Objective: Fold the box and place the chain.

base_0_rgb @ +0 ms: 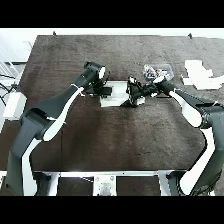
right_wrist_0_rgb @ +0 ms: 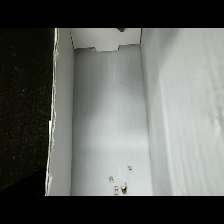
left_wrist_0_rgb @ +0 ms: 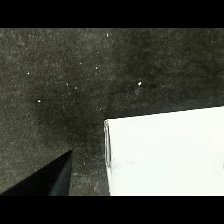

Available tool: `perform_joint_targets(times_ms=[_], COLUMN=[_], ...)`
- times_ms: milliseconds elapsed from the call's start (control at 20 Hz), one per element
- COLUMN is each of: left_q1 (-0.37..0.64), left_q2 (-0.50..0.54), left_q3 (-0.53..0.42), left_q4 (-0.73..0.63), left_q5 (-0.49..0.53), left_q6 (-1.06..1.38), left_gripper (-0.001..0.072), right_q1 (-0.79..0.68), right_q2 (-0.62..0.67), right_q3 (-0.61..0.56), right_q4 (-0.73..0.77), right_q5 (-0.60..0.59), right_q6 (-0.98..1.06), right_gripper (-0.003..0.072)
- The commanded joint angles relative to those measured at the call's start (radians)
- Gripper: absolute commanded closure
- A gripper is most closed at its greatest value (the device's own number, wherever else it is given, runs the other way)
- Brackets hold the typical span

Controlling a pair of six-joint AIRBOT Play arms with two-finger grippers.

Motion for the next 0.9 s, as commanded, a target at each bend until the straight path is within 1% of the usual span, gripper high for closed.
perform_joint_targets(times_ms=[0, 100, 450, 500, 550, 850], left_q1=[-0.004, -0.008, -0.023, -0.023, -0.023, -0.023], left_q2=[0.0, -0.001, -0.002, -0.001, -0.001, -0.001], left_q3=[0.0, 0.0, -0.003, -0.003, -0.003, -0.005], left_q4=[-0.01, -0.018, -0.02, -0.019, -0.017, 0.008], left_q5=[-0.009, -0.006, 0.011, 0.006, 0.005, -0.015], left_q6=[-0.007, -0.023, -0.05, -0.051, -0.051, -0.069], left_gripper=[0.0301, 0.0354, 0.0361, 0.0428, 0.0443, 0.0475], right_q1=[0.0, 0.0, 0.0, 0.0, 0.0, 0.0], right_q2=[0.0, 0.0, 0.0, 0.0, 0.0, 0.0], right_q3=[0.0, 0.0, 0.0, 0.0, 0.0, 0.0], right_q4=[0.0, 0.0, 0.0, 0.0, 0.0, 0.0], right_q5=[0.0, 0.0, 0.0, 0.0, 0.0, 0.0], right_q6=[0.0, 0.0, 0.0, 0.0, 0.0, 0.0], right_gripper=[0.0099, 0.0099, 0.0099, 0.0099, 0.0099, 0.0099])
